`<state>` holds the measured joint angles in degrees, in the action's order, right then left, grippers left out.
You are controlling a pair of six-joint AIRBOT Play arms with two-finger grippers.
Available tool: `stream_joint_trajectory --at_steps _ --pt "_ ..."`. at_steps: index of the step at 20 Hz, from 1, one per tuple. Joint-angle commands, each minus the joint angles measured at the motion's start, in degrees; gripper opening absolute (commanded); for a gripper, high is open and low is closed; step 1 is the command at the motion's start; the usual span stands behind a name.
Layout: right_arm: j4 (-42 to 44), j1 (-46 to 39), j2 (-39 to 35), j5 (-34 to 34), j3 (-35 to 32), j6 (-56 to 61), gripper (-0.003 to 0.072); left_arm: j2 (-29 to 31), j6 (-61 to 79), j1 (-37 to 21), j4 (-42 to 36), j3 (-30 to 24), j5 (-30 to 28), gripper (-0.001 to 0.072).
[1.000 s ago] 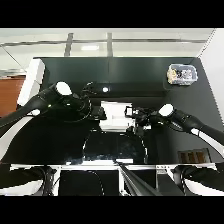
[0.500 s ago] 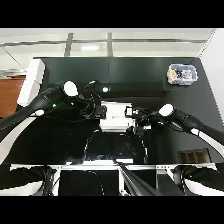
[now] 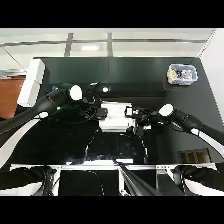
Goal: Fold the box and place the chain.
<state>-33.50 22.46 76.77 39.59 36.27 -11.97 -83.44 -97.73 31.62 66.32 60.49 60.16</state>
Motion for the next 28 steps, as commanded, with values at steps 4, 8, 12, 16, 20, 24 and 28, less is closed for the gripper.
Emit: stream_joint_trajectory --at_steps 4,8,12,16,20,24,28 --pt "0.0 0.0 0.0 0.0 0.0 0.0 0.0128 -2.4 -10.9 4.2 10.7 0.4 0.0 0.0359" --pt "0.0 0.0 0.0 0.0 0.0 0.0 0.0128 -2.8 -16.9 7.0 14.5 2.2 0.6 0.0358" --pt "0.0 0.0 0.0 0.0 0.0 0.0 0.0128 -4.4 -24.6 10.2 18.8 4.0 1.9 0.0356" --pt "0.0 0.0 0.0 0.0 0.0 0.0 0.0128 -5.7 -28.9 11.7 18.7 4.3 2.0 0.0348" --pt "0.0 0.0 0.0 0.0 0.0 0.0 0.0128 -7.4 -29.6 13.0 19.6 7.2 3.0 0.0347" --pt "0.0 0.0 0.0 0.0 0.0 0.0 0.0128 -7.4 -29.6 12.9 21.6 7.9 5.4 0.0347" --pt "0.0 0.0 0.0 0.0 0.0 0.0 0.0128 -7.4 -29.2 12.9 21.7 7.9 5.9 0.0237"
